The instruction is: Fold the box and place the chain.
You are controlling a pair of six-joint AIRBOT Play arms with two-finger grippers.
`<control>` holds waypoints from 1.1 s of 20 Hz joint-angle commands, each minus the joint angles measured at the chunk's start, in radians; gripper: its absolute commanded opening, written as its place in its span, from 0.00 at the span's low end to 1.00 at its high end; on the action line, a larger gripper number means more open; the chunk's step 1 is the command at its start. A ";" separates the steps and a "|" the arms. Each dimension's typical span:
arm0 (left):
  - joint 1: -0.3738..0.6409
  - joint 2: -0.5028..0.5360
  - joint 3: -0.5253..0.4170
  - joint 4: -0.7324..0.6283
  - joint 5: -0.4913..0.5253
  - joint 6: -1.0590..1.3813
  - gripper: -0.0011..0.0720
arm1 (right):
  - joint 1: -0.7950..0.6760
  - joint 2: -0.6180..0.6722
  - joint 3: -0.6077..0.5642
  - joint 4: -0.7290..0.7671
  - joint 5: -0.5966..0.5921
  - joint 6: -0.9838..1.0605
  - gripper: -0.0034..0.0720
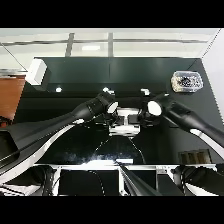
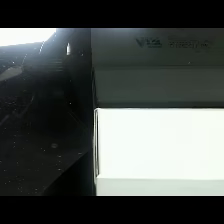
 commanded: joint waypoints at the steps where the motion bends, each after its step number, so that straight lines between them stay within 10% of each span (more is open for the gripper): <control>1: 0.000 0.000 0.001 0.000 -0.002 0.000 0.05 | -0.075 0.201 0.001 -0.045 0.075 -0.111 0.49; 7: 0.000 0.000 0.001 0.000 -0.002 0.000 0.05 | -0.395 0.393 -0.059 -0.694 -0.058 -0.106 0.49; 8: 0.000 0.000 0.001 0.000 -0.001 0.000 0.05 | -0.480 0.381 -0.085 -0.693 -0.170 -0.105 0.50; 10: 0.000 0.000 0.001 0.000 0.006 0.000 0.05 | -0.645 0.306 -0.106 -0.531 -0.337 -0.079 1.00; 14: 0.000 0.000 0.001 0.001 0.003 0.000 0.05 | -0.813 -0.016 0.021 -0.045 -0.499 -0.394 1.00; 22: 0.000 0.000 0.001 0.000 0.006 0.000 0.05 | -0.818 -0.593 0.692 -0.060 -0.100 -0.451 0.87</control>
